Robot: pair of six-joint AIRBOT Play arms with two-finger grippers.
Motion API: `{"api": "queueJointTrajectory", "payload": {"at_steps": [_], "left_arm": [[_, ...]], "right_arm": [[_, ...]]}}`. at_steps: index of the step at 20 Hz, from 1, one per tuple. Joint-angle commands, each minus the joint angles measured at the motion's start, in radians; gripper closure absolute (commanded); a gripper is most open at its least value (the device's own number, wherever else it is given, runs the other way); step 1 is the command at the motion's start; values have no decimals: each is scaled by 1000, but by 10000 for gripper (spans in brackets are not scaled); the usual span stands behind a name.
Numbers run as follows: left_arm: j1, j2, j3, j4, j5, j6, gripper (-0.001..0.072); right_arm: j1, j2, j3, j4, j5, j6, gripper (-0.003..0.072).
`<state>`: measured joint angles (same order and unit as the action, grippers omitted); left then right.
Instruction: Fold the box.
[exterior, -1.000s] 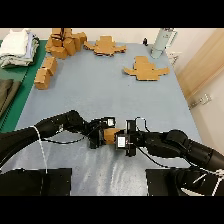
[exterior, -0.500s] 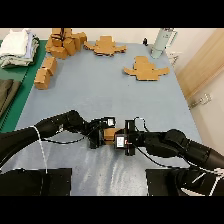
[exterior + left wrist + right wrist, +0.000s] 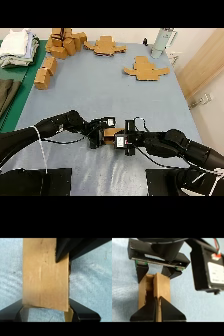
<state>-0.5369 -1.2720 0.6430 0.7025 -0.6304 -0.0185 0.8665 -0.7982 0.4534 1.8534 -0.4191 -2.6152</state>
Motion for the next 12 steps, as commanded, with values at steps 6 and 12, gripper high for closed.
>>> {"api": "queueJointTrajectory", "payload": {"at_steps": [6, 12], "left_arm": [[0, 0, 0, 0, 0, 0, 238], [1, 0, 0, 0, 0, 0, 238]], "right_arm": [[2, -23, 0, 44, -38, 6, 612], [2, -23, 0, 66, -78, 6, 580]]}}
